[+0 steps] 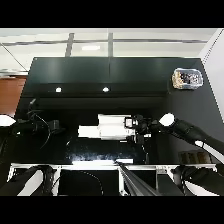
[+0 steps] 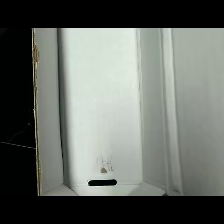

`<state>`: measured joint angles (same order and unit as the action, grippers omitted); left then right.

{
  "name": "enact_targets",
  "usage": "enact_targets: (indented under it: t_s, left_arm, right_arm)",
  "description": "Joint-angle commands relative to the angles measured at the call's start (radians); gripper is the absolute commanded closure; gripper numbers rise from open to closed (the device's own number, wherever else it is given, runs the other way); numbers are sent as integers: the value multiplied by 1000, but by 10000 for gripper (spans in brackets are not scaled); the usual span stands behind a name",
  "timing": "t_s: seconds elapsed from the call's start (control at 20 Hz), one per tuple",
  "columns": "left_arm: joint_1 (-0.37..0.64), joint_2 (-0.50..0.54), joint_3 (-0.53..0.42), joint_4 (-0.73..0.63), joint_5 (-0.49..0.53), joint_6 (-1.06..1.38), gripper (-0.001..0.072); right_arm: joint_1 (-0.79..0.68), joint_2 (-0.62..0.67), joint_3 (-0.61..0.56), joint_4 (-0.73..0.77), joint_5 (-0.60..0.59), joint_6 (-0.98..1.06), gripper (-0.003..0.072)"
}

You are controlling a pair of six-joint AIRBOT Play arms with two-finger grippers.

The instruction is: Fold the box and place the chain.

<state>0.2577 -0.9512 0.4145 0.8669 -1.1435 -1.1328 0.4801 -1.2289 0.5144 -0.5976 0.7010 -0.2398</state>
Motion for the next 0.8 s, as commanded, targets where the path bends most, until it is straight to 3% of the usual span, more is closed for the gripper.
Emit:
enact_targets:
  t_s: [0.0, 0.2, 0.35, 0.55, 0.75]
  left_arm:
    - [-36, -167, -9, -195, -78, 46, 679]
    - [-237, -285, 11, -275, 68, 67, 679]
    - [-330, -307, 27, -279, 99, 67, 679]
    - [-357, -306, 27, -288, 130, 68, 676]
    - [-354, -287, 38, -311, 89, 106, 666]
  right_arm:
    - [0, -1, 0, 0, 1, 0, 219]
    - [0, -1, 0, 0, 0, 0, 219]
    - [0, -1, 0, 0, 0, 0, 219]
    - [0, -1, 0, 0, -7, 0, 219]
    - [0, -1, 0, 0, -7, 0, 219]
